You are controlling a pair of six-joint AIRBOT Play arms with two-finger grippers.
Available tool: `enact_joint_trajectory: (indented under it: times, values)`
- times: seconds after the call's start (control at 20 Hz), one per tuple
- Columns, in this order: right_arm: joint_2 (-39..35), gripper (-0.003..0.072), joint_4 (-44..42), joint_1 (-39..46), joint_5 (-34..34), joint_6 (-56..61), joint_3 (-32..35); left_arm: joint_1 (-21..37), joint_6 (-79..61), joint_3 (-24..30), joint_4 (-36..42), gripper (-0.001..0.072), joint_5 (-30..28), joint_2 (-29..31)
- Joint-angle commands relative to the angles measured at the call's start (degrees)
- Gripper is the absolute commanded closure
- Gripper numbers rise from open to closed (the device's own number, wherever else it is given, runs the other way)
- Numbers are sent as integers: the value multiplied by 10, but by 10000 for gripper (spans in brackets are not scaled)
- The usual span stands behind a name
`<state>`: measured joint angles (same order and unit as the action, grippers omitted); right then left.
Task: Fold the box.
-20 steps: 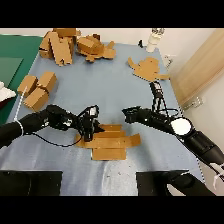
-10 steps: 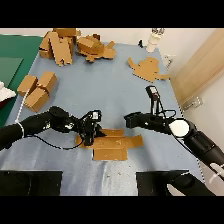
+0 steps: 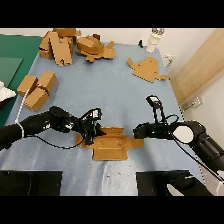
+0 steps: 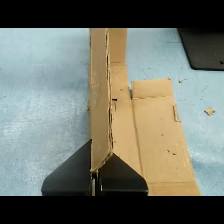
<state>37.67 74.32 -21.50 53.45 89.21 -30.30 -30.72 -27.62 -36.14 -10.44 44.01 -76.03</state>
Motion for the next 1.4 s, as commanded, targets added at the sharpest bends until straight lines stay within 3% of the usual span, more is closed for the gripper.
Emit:
enact_joint_trajectory:
  times: [0.0,0.25,0.85,1.0,1.1,1.35]
  values:
    - [-12,680,15,0,45,13,0,0,1,-1,-3,695,-6,0]
    - [-12,681,19,-8,48,13,0,0,2,-1,-3,694,-5,2]
    - [14,681,115,-136,8,100,42,0,19,-3,1,694,0,19]
    - [22,682,236,-224,-6,189,45,0,19,-3,-1,694,0,19]
    - [15,682,327,-303,32,275,45,0,19,-3,-1,694,0,19]
    - [13,682,375,-549,138,411,46,0,19,-3,0,694,-1,20]
